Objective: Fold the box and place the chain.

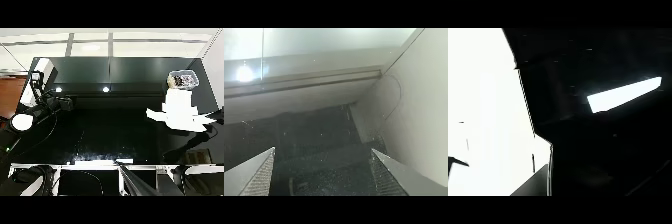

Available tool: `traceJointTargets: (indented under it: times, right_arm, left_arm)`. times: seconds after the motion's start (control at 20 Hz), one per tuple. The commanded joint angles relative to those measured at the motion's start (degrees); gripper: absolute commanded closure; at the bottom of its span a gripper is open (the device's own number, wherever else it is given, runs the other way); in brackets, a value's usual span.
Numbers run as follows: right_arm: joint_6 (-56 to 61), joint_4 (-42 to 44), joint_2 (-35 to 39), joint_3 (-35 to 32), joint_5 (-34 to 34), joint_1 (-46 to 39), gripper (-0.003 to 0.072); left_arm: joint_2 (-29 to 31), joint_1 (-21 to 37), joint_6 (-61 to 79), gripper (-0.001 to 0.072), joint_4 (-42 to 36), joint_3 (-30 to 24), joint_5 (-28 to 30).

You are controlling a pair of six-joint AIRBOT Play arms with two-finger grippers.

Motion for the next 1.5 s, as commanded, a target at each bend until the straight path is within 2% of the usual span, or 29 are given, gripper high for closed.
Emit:
traceJointTargets:
  times: [0.0, 0.25, 0.4, 0.7, 0.8, 0.9, 1.1, 1.25, 1.35, 1.45]
  right_arm:
    - [-2.1, 5.9, 2.1, -2.5, 2.2, 1.7, 0.0661]
    - [-3.5, 14.2, 8.8, -11.5, -1.5, 8.4, 0.0652]
    - [-3.5, 16.1, 15.5, -19.3, -7.4, 15.6, 0.0652]
    - [-5.3, 22.1, 35.2, -33.9, -21.7, 32.5, 0.0651]
    - [-9.7, 22.5, 42.6, -38.7, -23.3, 37.3, 0.0652]
    - [-13.5, 22.8, 48.1, -42.7, -24.4, 41.3, 0.0652]
    - [-15.4, 22.7, 51.1, -47.1, -25.7, 46.0, 0.0651]
    - [-15.4, 22.6, 51.1, -47.9, -26.2, 47.3, 0.0652]
    - [-15.4, 22.6, 51.1, -47.9, -26.3, 47.5, 0.0652]
    - [-15.3, 22.6, 51.1, -47.9, -26.3, 47.5, 0.0652]
  left_arm:
    - [0.0, -0.1, 0.0, 0.0006, 0.0, 0.0, -0.1]
    - [0.0, -0.3, 0.0, 0.0006, 0.0, 0.0, -0.3]
    - [0.0, -2.5, -0.1, 0.0006, 0.0, 0.0, -1.1]
    - [-0.2, -9.6, -9.3, 0.001, 0.0, 0.0, -1.7]
    - [-0.7, -11.3, -13.2, 0.001, 0.0, 0.0, -2.3]
    - [-2.3, -12.6, -15.3, 0.0025, -1.2, 0.1, -5.5]
    - [-8.7, -11.5, -14.3, 0.0024, -13.0, 1.1, -16.4]
    - [-15.8, -8.6, -0.3, 0.0022, -26.1, 2.8, -24.4]
    - [-21.1, -8.3, 10.5, 0.0022, -34.4, 4.0, -26.9]
    - [-25.7, -8.9, 17.8, 0.0021, -37.9, 5.7, -26.7]
